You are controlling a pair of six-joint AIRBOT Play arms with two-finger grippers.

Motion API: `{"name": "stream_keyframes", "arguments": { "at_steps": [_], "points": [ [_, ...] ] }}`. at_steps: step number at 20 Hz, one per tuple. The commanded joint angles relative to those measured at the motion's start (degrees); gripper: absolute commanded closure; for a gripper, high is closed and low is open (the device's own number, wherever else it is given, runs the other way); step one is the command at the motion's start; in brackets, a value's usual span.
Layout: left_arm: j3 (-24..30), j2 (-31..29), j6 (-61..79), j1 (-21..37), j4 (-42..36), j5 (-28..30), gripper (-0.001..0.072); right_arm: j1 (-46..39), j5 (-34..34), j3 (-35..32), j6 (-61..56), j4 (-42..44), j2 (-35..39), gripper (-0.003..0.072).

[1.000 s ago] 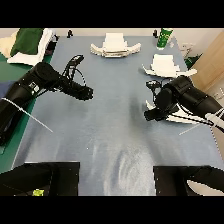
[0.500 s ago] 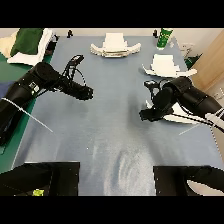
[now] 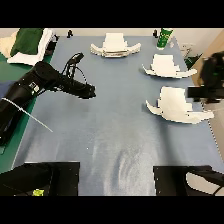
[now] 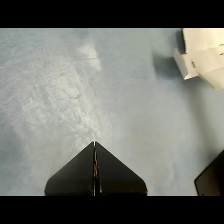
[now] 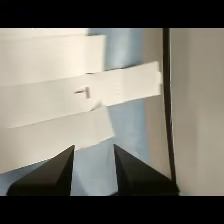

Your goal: Fold the box.

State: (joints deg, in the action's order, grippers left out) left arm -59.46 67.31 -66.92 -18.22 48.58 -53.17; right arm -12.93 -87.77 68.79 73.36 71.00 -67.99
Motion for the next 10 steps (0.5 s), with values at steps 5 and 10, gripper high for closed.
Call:
{"name": "stream_keyframes", "arguments": {
  "at_steps": [5, 10],
  "points": [
    [0.0, 0.0, 0.0, 0.0, -4.9, 2.2, 0.0696, -36.3, 8.5, 0.9, 14.3, 24.0, -8.7, 0.0297],
    [0.0, 0.0, -0.7, 0.0, -5.2, 2.1, 0.0696, -43.2, 7.6, 3.7, 25.7, 36.1, -19.5, 0.0297]
  ]
}}
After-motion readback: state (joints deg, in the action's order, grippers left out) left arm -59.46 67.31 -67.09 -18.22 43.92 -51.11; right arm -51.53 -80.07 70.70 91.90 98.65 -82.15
